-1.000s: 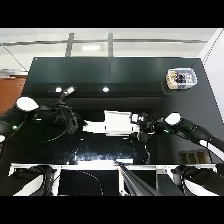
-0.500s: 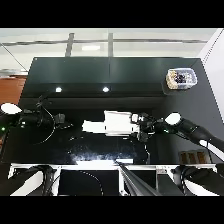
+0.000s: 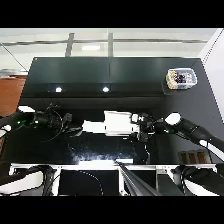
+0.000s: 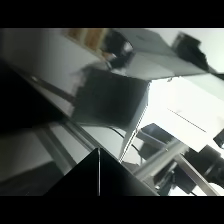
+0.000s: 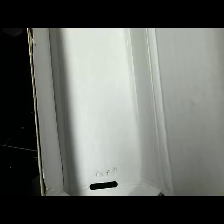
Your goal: Fold the box and place the chain.
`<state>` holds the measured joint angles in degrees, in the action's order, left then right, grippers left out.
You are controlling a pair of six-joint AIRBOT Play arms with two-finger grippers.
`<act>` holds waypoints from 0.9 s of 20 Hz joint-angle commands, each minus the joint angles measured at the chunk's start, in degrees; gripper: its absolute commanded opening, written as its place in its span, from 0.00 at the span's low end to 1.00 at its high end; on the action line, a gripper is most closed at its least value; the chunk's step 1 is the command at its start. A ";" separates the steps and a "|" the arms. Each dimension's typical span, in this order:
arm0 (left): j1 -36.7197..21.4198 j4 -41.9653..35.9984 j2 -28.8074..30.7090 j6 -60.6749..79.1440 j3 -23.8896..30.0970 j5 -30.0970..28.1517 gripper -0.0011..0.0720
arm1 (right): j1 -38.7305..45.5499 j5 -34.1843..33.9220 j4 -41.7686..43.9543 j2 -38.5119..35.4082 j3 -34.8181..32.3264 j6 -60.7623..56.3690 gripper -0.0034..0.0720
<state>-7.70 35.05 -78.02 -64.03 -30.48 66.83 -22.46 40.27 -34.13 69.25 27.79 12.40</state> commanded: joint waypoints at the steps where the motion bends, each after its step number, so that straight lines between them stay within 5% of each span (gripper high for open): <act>1: 3.74 -4.92 -3.78 2.99 -0.09 -2.43 0.05 | -0.04 0.00 0.02 0.00 -0.02 -0.02 0.66; 6: 11.80 -8.31 -5.22 7.30 -2.38 -3.10 0.05 | -0.04 0.00 0.02 0.00 -0.02 -0.02 0.66; 9: 13.64 -5.66 -5.22 8.48 -6.19 1.16 0.06 | -0.04 0.00 0.02 0.00 -0.02 -0.02 0.66; 10: 13.62 -4.46 -5.18 8.48 -7.56 3.32 0.25 | -0.04 0.00 0.02 0.00 -0.02 -0.02 0.66; 11: 13.62 -3.65 -5.18 8.35 -8.74 5.92 0.68 | -0.04 0.00 0.02 0.00 -0.02 -0.02 0.66; 12: 13.64 -3.52 -5.18 8.11 -9.81 9.49 1.00 | -0.04 0.00 0.02 0.00 -0.02 -0.02 0.66; 14: 14.23 -3.52 -5.16 7.76 -11.58 14.99 0.99 | -0.04 0.00 0.02 0.00 -0.02 -0.02 0.66; 18: 18.43 -0.92 -4.00 0.44 -13.77 8.22 0.98 | -0.04 0.00 0.02 0.00 -0.02 -0.02 0.66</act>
<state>8.21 32.27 -82.76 -59.51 -42.46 77.10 -22.46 40.27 -34.13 69.25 27.79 12.40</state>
